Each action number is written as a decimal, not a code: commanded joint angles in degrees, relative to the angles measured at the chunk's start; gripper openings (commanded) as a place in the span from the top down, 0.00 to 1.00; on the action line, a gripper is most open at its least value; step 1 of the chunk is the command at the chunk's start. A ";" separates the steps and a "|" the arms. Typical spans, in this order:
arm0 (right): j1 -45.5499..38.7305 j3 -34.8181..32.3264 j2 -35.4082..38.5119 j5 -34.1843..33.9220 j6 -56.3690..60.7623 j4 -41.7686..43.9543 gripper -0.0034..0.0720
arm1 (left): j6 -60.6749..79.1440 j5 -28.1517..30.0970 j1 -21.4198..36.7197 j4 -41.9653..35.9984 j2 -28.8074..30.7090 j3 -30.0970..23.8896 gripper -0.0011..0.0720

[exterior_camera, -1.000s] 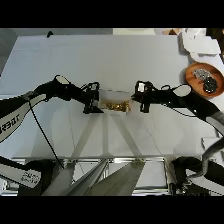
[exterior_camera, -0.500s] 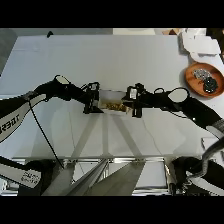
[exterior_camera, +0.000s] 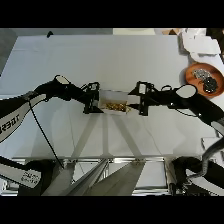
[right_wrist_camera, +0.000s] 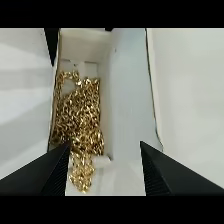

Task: Fold the box and place the chain.

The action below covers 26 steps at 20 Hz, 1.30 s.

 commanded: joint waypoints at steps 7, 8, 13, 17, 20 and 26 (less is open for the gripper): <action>-5.11 -0.35 -10.88 4.07 -3.37 0.20 0.35 | 0.02 0.02 -0.02 0.02 0.00 -0.02 0.61; -5.09 -0.35 -12.39 4.20 -3.37 0.33 0.37 | 0.02 0.02 -0.02 0.02 0.00 -0.02 0.61; -3.45 -0.35 -14.14 4.07 -7.32 1.27 0.43 | 0.02 0.02 -0.02 0.02 0.00 -0.02 0.61; -3.08 -0.35 -14.14 3.74 -9.57 7.15 0.49 | 0.02 0.02 -0.02 0.02 0.00 -0.02 0.61; -3.08 -0.35 -14.16 3.72 -10.47 7.56 0.67 | 0.02 0.02 -0.02 0.02 0.00 -0.02 0.61; -3.08 -0.35 -14.16 3.74 -10.47 7.56 0.93 | 0.02 0.02 -0.02 0.02 0.00 -0.02 0.61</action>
